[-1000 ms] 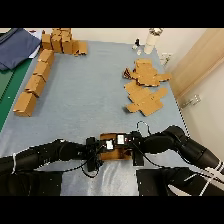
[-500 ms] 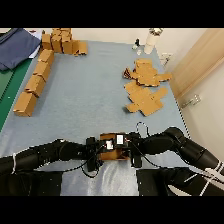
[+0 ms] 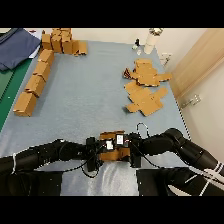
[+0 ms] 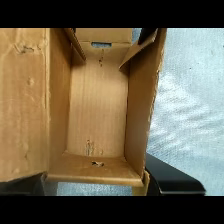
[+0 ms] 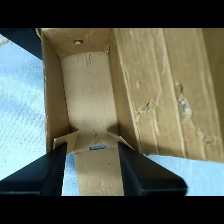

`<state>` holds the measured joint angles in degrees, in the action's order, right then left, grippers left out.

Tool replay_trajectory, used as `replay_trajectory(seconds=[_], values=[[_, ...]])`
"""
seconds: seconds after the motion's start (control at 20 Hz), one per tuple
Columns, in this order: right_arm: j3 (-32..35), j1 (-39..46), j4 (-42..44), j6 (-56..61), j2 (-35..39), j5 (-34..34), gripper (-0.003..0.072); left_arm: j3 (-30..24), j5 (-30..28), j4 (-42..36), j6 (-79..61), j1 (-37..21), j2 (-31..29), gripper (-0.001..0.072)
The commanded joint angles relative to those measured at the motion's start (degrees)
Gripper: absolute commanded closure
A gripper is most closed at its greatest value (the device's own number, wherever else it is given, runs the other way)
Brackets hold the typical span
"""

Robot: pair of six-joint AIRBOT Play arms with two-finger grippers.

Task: Fold the box.

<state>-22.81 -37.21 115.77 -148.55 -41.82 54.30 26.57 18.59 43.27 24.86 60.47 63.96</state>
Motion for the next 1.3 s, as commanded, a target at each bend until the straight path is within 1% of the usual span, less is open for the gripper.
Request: replay_trajectory(seconds=[0.0, 0.05, 0.15, 0.2, 0.3, 0.35, 0.4, 0.45, 0.55, 0.65, 0.75, 0.8, 0.85, 0.9, 1.0, 1.15, 1.25], values=[[0.3, -0.1, 0.2, 0.0, 0.0, 0.2, 0.0163, 0.0, 0.0, 0.0, 0.0, 0.0, 0.0, 0.0228], [0.3, 0.0, 0.2, 0.1, 0.0, 0.1, 0.0163, 0.0, 0.0, 0.0, 0.0, 0.0, 0.0, 0.0228], [0.2, 0.0, -0.8, 4.1, 0.8, 0.7, 0.0179, 0.0, 0.0, 0.0, 0.0, 0.0, 0.0, 0.0229], [0.0, 0.0, -3.1, 8.0, 1.9, 2.1, 0.0245, 0.0, 0.0, 0.0, 0.0, 0.0, 0.0, 0.0229], [-1.3, 0.0, -9.6, 19.8, 5.0, 7.6, 0.0427, 0.0, 0.0, 0.0, 0.0, 0.0, 0.0, 0.0228], [-2.3, 0.1, -11.3, 27.1, 6.8, 11.0, 0.0535, 0.0, 0.0, 0.0, 0.0, 0.0, 0.0, 0.0228], [-3.2, 0.5, -12.5, 34.6, 8.6, 14.2, 0.0666, 0.0, 0.0, 0.0, 0.0, 0.0, 0.0, 0.0229], [-4.2, 1.2, -13.2, 42.6, 10.6, 16.7, 0.0680, 0.0, 0.0, 0.0, 0.0, 0.0, 0.0, 0.0228], [-5.2, 3.0, -14.6, 56.9, 14.9, 18.9, 0.0680, 0.0, 0.0, 0.0, 0.0, 0.0, 0.0, 0.0229], [-5.2, 6.6, -19.6, 70.1, 18.7, 20.8, 0.0680, 0.0, 0.0, 0.0, 0.0, 0.0, 0.0, 0.0229], [-4.8, 11.9, -25.4, 80.1, 20.4, 23.2, 0.0680, 0.0, 0.0, 0.0, 0.0, 0.0, 0.0, 0.0228], [-4.3, 15.2, -26.0, 82.4, 20.4, 23.8, 0.0681, 0.0, 0.0, 0.0, 0.0, 0.0, 0.0, 0.0228], [-3.3, 18.4, -25.4, 82.5, 20.2, 23.6, 0.0681, 0.0, 0.0, 0.0, 0.0, 0.0, 0.0, 0.0228], [-2.1, 21.6, -23.2, 81.4, 19.5, 22.8, 0.0681, 0.0, 0.0, 0.0, 0.0, 0.0, 0.0, 0.0229], [1.1, 26.1, -15.6, 76.2, 16.2, 19.8, 0.0681, 0.0, 0.0, 0.0, 0.0, 0.0, 0.0, 0.0228], [5.4, 28.0, -6.0, 69.3, 10.1, 12.5, 0.0681, 0.0, 0.0, 0.0, 0.0, 0.0, 0.0, 0.0228], [6.4, 27.4, -1.9, 66.4, 6.5, 9.8, 0.0681, 0.0, 0.0, 0.0, 0.0, 0.0, 0.0, 0.0228]])
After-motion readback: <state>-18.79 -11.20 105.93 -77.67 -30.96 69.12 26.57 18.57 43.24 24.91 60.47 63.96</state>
